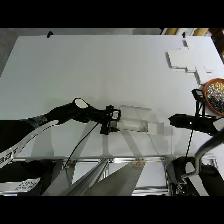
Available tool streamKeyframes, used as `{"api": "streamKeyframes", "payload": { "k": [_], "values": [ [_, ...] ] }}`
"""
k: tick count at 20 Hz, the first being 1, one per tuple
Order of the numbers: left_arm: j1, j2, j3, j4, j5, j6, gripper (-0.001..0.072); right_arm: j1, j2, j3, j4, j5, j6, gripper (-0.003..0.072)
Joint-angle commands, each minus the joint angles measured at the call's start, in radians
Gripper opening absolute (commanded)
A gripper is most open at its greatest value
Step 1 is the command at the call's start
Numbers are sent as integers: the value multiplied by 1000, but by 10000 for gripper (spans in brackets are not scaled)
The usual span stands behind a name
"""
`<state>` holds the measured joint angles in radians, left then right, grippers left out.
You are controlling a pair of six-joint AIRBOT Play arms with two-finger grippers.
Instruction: Fold the box and place the chain.
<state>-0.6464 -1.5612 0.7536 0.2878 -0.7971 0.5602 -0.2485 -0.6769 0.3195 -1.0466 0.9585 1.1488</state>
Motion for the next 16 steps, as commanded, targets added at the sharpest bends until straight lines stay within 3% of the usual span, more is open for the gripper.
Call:
{"api": "streamKeyframes", "payload": {
  "k": [1,9,16],
  "values": [
    [1,0,0,0,0,0,30,-5,-111,-6,65,64,82,19],
    [0,0,0,0,0,0,30,126,-291,-6,144,74,101,19],
    [1,0,0,0,0,0,30,166,-232,-6,187,132,72,22]
  ]
}}
